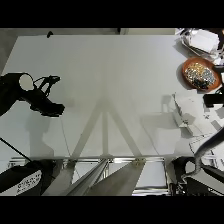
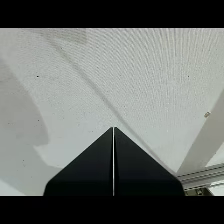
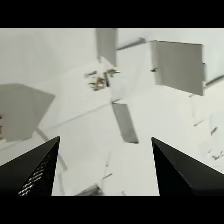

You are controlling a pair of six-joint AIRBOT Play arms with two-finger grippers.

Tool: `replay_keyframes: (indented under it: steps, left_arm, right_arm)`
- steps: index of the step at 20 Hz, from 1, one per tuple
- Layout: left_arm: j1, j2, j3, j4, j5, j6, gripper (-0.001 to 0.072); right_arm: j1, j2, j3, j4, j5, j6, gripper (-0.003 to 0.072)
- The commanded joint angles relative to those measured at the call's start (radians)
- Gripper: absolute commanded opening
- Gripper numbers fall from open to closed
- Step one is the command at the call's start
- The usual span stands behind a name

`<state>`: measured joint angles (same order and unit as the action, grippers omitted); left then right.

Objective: Fold the box and place the chain.

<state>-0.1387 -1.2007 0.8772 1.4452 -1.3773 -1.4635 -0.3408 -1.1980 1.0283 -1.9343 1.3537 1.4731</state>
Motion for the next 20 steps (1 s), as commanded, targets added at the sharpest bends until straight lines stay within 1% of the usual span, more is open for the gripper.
replay_keyframes:
  steps: [1,3,6,8,12,14,16,18,20]
  left_arm:
    - [0.001,0.001,0.000,0.000,0.000,0.000,0.0016]
    - [0.001,0.001,0.000,0.000,0.000,0.000,0.0016]
    - [0.001,0.001,0.000,0.000,0.000,0.000,0.0016]
    - [0.001,0.001,0.000,0.000,0.000,0.000,0.0016]
    - [0.001,0.001,0.000,0.000,0.000,0.000,0.0016]
    - [0.001,0.001,0.000,0.000,0.000,0.000,0.0016]
    - [0.001,0.001,0.000,0.000,0.000,0.000,0.0016]
    - [0.001,0.001,0.000,0.000,0.000,0.000,0.0016]
    - [0.001,0.001,0.000,0.000,0.000,0.000,0.0016]
  right_arm:
    - [-0.173,-0.021,0.008,-0.016,-0.071,0.003,0.0623]
    - [-0.231,-0.064,0.008,-0.014,-0.085,-0.059,0.0623]
    - [-0.273,-0.140,0.008,-0.039,-0.110,-0.169,0.0622]
    - [-0.273,-0.163,0.008,-0.051,-0.167,-0.248,0.0622]
    - [-0.265,-0.168,0.008,-0.050,-0.301,-0.384,0.0620]
    - [-0.265,-0.180,0.008,-0.047,-0.361,-0.409,0.0619]
    - [-0.265,-0.205,0.008,-0.040,-0.393,-0.409,0.0607]
    - [-0.266,-0.238,0.008,-0.042,-0.376,-0.409,0.0473]
    - [-0.266,-0.269,0.008,-0.045,-0.333,-0.409,0.0325]
